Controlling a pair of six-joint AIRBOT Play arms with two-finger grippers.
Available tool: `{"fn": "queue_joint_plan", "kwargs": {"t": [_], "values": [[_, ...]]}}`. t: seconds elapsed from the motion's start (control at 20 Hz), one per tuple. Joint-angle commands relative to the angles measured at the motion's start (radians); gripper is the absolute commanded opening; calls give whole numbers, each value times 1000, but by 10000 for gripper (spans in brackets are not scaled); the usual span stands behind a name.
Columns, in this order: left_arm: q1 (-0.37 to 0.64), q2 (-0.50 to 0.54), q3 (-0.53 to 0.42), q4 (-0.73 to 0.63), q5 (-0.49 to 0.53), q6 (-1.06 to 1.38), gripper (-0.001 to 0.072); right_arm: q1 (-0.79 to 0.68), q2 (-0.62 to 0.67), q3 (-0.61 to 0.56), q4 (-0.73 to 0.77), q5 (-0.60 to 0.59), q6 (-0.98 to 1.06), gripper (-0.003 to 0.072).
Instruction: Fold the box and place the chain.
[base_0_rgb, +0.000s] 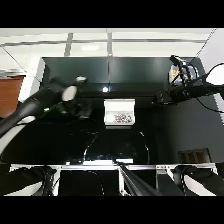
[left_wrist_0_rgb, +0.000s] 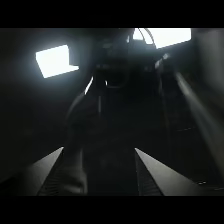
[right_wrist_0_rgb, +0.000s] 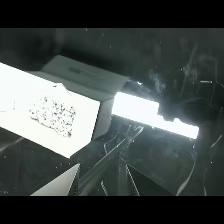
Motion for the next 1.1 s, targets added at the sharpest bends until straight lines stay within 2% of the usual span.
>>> {"fn": "queue_joint_plan", "kwargs": {"t": [0.0,0.05,0.1,0.15,0.25,0.3,0.35,0.45,0.55,0.75,1.05], "values": [[219,111,-239,-346,133,404,519,0,0,0,0,-34,0,346],[258,115,-274,-494,138,637,519,0,0,0,0,-42,0,346],[279,113,-298,-619,96,906,519,0,0,0,0,-45,0,346],[283,112,-308,-660,84,1045,519,0,0,0,0,-46,0,346],[264,112,-309,-661,137,1213,534,0,0,0,-18,-45,0,346],[248,112,-309,-664,177,1319,686,0,0,0,-27,-47,0,346],[233,109,-309,-669,222,1438,718,0,0,0,-40,-51,0,346],[201,93,-308,-694,301,1680,720,0,0,0,-47,-64,0,346],[196,43,-298,-772,315,1870,720,0,0,0,-49,-79,0,346],[196,-89,-233,-927,307,1982,720,0,0,0,-49,-86,0,346],[132,-158,-184,-938,356,2012,716,0,0,0,-48,-91,0,346]]}}
